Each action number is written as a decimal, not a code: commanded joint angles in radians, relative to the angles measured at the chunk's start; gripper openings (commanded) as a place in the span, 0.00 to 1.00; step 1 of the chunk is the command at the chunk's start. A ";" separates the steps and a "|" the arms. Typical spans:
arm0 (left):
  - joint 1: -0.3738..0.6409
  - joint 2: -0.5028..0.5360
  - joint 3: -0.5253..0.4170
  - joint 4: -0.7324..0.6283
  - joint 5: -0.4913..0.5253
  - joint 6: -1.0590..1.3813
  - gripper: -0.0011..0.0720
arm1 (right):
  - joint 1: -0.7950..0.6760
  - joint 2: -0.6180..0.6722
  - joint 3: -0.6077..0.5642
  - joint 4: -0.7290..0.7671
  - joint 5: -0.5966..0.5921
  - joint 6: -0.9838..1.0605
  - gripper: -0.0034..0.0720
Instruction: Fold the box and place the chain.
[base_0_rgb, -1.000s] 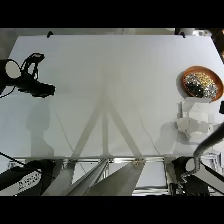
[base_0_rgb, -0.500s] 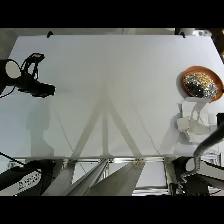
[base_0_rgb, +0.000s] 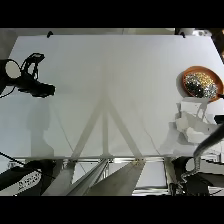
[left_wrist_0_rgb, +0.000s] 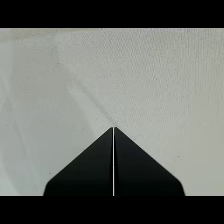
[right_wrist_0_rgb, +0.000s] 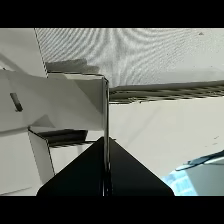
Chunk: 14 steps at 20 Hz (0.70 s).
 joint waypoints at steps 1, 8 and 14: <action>0.001 0.001 0.000 0.000 0.000 0.000 0.03 | 0.024 0.041 0.000 0.048 0.008 0.012 0.06; 0.001 0.001 0.000 0.000 0.000 0.000 0.03 | 0.186 0.290 0.000 0.671 -0.005 -0.175 0.06; 0.001 0.001 0.000 0.000 0.000 0.000 0.03 | 0.456 0.382 -0.145 0.885 -0.106 -0.206 0.06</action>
